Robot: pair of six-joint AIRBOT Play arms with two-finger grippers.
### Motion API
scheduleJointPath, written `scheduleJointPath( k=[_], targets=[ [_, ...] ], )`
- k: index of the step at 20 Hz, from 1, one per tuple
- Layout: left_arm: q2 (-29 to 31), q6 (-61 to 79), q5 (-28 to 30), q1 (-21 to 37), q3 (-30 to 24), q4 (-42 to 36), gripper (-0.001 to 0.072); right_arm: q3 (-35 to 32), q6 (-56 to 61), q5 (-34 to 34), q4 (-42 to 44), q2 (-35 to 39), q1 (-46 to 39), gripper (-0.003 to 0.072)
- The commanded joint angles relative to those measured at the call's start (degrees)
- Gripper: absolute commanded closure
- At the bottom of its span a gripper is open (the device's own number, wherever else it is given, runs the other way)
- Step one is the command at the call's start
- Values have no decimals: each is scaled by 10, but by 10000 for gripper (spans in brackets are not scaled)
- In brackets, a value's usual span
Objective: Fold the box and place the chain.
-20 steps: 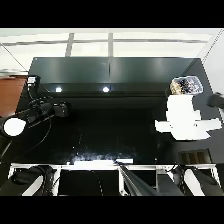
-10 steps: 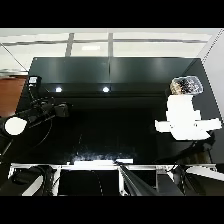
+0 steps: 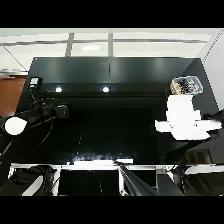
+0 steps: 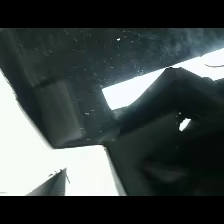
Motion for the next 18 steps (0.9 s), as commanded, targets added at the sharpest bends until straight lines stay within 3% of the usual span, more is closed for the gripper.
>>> scheduleJointPath(
  k=[1,8,10,11,18],
  targets=[
    [0,0,-2,0,0,-5,1,10,-8,16,-21,-17,13,443],
    [0,0,-2,0,0,-7,1,10,-6,52,-3,0,7,451],
    [0,0,-2,0,0,-7,1,10,-8,52,4,16,6,640],
    [0,0,-2,0,0,-7,1,9,-8,52,5,23,6,664],
    [0,0,-4,0,0,-10,1,-73,-26,36,33,94,14,665]
  ],
)
